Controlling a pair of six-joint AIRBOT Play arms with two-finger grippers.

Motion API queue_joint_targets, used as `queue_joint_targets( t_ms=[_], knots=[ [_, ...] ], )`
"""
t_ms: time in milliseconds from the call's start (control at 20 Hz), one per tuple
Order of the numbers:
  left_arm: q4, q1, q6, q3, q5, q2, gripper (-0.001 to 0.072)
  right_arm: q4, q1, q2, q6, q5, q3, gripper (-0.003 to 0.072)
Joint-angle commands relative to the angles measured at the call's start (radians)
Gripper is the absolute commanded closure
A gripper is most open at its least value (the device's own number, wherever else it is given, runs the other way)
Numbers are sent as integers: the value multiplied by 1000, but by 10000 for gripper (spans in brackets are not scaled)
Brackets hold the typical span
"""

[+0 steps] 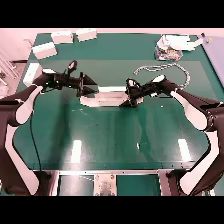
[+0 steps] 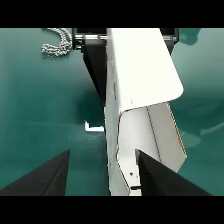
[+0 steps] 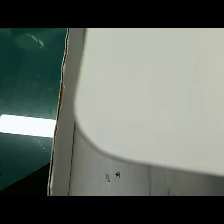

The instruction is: Fold the box and place the chain.

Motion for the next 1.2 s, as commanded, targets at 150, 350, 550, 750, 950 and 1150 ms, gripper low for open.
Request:
queue_joint_targets(
  t_ms=[150,350,550,750,950,1150],
  knots=[
    [-4,79,-61,42,-254,1,686,0,0,0,0,0,0,106],
    [-48,77,-100,42,-310,1,693,1,0,0,0,0,0,106],
    [-55,30,-153,39,-285,1,697,1,0,0,0,0,0,106],
    [-40,12,-171,9,-208,53,697,1,0,0,0,0,0,106],
    [14,12,-170,-97,-65,225,696,2,0,0,0,0,0,106],
    [16,12,-90,-311,116,428,696,2,0,0,0,0,0,106]
  ],
)
